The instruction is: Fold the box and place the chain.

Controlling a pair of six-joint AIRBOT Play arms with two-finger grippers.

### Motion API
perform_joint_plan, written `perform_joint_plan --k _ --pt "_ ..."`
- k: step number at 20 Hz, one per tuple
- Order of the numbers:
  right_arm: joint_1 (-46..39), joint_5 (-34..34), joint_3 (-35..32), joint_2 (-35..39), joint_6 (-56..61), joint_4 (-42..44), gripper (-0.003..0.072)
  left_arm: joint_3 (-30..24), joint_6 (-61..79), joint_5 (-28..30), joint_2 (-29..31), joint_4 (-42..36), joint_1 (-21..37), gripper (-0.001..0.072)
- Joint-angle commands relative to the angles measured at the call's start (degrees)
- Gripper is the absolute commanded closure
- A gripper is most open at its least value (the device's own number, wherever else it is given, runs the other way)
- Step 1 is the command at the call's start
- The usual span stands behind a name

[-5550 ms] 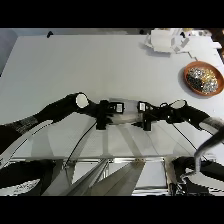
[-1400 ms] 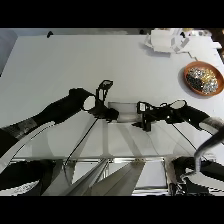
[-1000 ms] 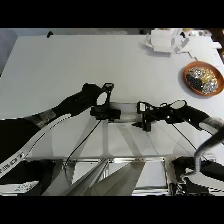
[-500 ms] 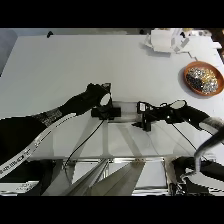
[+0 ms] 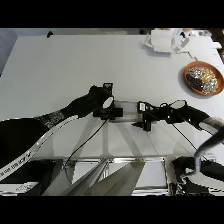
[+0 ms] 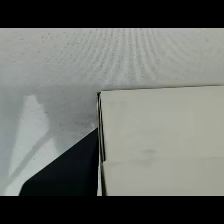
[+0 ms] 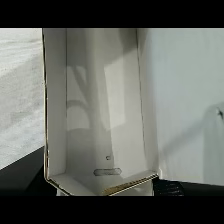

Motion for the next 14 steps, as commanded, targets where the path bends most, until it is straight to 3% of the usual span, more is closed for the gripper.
perform_joint_plan --k 1,5,7,14 --pt "0.02 0.0 -0.02 0.02 -0.02 0.0 0.0357 0.04 -0.13 -0.09 0.07 0.68 -0.28 0.053" --pt "0.04 0.0 0.0 0.02 -0.02 0.0 0.0357 0.04 -0.15 -0.13 -0.02 1.16 -0.28 0.0584" --pt "0.02 0.0 0.0 0.02 -0.02 0.0 0.0357 0.04 -0.2 -0.15 -0.04 1.27 -0.28 0.0707" --pt "0.02 0.0 -0.02 0.02 -0.02 0.0 0.0357 0.04 -0.22 -1.36 1.77 1.27 -0.15 0.0674"
